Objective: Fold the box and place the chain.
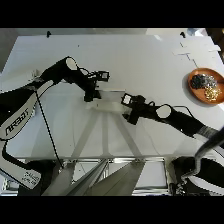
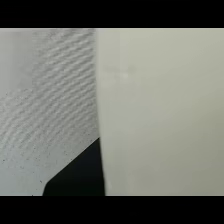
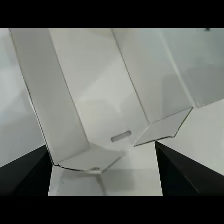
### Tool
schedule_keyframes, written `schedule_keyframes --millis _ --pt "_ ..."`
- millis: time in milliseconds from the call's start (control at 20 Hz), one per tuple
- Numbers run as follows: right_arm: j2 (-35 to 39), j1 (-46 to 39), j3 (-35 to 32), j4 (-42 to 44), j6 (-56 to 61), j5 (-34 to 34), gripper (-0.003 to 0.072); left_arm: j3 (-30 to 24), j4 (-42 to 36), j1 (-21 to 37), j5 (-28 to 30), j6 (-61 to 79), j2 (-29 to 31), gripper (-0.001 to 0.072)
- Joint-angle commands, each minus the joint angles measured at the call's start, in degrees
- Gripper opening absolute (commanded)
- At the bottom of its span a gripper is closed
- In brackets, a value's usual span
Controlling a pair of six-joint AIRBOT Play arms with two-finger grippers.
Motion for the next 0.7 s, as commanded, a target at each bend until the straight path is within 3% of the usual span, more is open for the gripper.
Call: schedule_keyframes --millis 0,300,500,650 --pt "0.04 -1.44 2.21 0.37 0.39 -0.15 0.0692 0.07 0.0 -0.04 0.02 0.09 0.04 0.0013" --pt "-1.31 -4.79 3.28 0.35 0.2 1.03 0.0692 0.07 0.0 -0.04 0.02 0.09 0.04 0.0013" --pt "-5.01 -7.08 6.84 0.37 -3.37 9.62 0.0692 0.07 -0.02 -0.04 0.02 0.11 0.04 0.0013" --pt "-7.34 -8.94 9.68 0.35 -4.61 12.02 0.0692 0.07 -0.02 -0.04 0.02 0.11 0.04 0.0013"
